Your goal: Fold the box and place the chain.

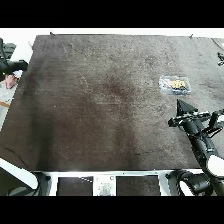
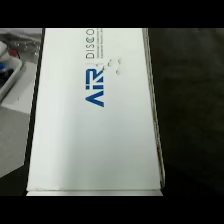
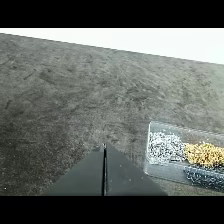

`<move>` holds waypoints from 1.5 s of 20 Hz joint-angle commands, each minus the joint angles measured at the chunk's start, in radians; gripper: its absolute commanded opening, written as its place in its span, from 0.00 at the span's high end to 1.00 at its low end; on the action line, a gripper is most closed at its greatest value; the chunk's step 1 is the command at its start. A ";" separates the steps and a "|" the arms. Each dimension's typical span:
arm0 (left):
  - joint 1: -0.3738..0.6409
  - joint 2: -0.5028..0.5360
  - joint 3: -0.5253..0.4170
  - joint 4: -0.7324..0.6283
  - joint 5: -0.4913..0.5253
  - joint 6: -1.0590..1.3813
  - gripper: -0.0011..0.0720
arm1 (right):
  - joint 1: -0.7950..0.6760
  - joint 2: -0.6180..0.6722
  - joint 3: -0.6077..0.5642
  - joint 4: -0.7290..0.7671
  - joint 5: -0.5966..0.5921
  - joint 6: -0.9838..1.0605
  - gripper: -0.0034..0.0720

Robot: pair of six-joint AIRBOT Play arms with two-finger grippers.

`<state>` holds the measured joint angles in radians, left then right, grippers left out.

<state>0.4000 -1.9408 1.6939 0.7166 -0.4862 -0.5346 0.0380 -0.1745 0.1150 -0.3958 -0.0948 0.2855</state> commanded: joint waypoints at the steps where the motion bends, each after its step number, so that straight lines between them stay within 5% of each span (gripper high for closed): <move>1: 0.016 -0.072 0.003 0.074 0.006 -0.058 0.97 | 0.001 0.000 0.000 0.000 0.004 0.000 0.97; 13: 0.015 -0.134 0.003 0.092 0.000 -0.008 0.94 | 0.001 0.000 0.000 0.000 0.005 0.000 0.97; 15: 0.015 -0.132 0.003 0.091 0.015 0.012 0.00 | 0.001 0.000 0.000 0.000 0.005 0.000 0.97; 24: 0.015 -0.084 0.124 0.088 -0.128 0.011 0.02 | 0.001 0.000 0.000 0.000 0.004 0.000 0.97; 30: 0.015 0.081 0.214 0.039 -0.140 0.011 0.02 | 0.001 0.000 0.000 0.000 0.000 0.000 0.97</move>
<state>0.4149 -1.9297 1.8687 0.7883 -0.6075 -0.5240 0.0380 -0.1745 0.1150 -0.3958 -0.0921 0.2855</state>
